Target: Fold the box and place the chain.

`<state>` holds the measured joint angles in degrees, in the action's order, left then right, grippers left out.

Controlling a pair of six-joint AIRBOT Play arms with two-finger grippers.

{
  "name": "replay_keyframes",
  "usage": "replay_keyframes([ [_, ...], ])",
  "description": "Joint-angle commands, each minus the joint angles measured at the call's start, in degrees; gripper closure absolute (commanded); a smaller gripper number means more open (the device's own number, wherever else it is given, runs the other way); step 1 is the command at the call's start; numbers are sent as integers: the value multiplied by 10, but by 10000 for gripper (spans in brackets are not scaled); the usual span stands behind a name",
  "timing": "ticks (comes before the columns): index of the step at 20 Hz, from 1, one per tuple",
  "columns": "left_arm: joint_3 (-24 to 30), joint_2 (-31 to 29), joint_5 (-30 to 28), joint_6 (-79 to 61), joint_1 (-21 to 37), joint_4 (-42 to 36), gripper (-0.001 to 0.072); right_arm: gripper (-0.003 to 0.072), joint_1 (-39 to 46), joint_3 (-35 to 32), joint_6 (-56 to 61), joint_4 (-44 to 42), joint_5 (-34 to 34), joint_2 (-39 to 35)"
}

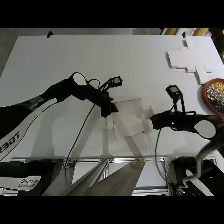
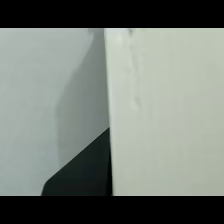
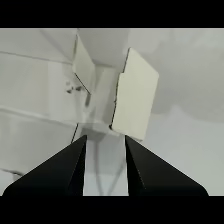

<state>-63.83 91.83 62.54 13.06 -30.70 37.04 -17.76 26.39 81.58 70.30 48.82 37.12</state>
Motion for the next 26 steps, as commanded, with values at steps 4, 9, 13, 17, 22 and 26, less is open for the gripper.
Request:
replay_keyframes([
  [4, 1, -43, 25, 17, -47, 47, 716, 410, 0, 74, -56, 4, 36, -69],
  [9, 73, -142, -97, 98, -108, 165, 716, 408, 0, 74, -56, 42, 83, -136],
  [13, 157, -143, -209, -16, -99, 60, 715, 408, 0, 74, -56, 40, 109, -157],
  [17, 170, -112, -240, -56, -92, 17, 709, 409, 0, 74, -56, 28, 111, -157],
  [22, 169, -94, -232, -89, -92, 28, 708, 409, 0, 74, -56, 28, 117, -157],
  [26, 169, -95, -228, -149, -93, 24, 709, 409, 0, 74, -56, 28, 117, -157],
])
